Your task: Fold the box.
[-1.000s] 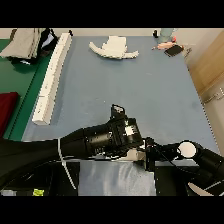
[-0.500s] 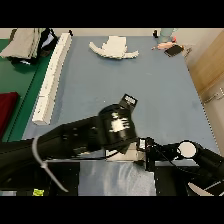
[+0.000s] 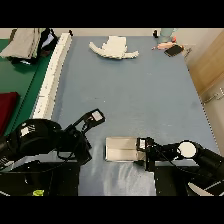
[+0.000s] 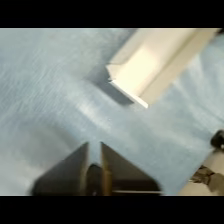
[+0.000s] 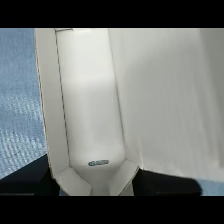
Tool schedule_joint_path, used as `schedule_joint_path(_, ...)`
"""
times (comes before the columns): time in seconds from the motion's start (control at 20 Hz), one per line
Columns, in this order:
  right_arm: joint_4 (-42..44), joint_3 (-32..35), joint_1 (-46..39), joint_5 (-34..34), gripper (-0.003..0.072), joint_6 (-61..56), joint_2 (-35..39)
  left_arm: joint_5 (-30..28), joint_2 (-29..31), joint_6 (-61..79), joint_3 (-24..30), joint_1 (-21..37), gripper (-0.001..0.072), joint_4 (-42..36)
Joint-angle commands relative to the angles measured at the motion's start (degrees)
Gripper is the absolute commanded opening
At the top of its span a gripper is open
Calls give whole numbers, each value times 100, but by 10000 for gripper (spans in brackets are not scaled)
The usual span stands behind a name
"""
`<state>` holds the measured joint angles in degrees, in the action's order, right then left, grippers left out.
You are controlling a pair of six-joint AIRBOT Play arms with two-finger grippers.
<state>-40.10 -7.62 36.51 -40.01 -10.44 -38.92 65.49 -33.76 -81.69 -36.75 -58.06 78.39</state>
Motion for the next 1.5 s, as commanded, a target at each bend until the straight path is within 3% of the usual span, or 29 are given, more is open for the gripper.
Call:
schedule_joint_path(0.0,2,-4,2,-2,523,-2,7,-944,588,2949,1019,1071,691,-1580)
schedule_joint_path(0.15,2,-4,2,-2,523,-2,4,-1091,400,4898,1554,1681,691,-2304)
schedule_joint_path(0.4,2,-4,2,-2,523,-2,4,-1770,-573,7088,1915,1814,691,-3696)
schedule_joint_path(0.7,2,-4,2,-2,523,-2,4,-2496,-1598,7401,1915,1725,691,-3818)
schedule_joint_path(1.05,2,-4,2,-2,523,0,4,-3228,-1620,7809,1934,1001,692,-4297)
schedule_joint_path(1.45,2,-4,2,-2,523,0,4,-3204,-1578,7962,2199,981,691,-4354)
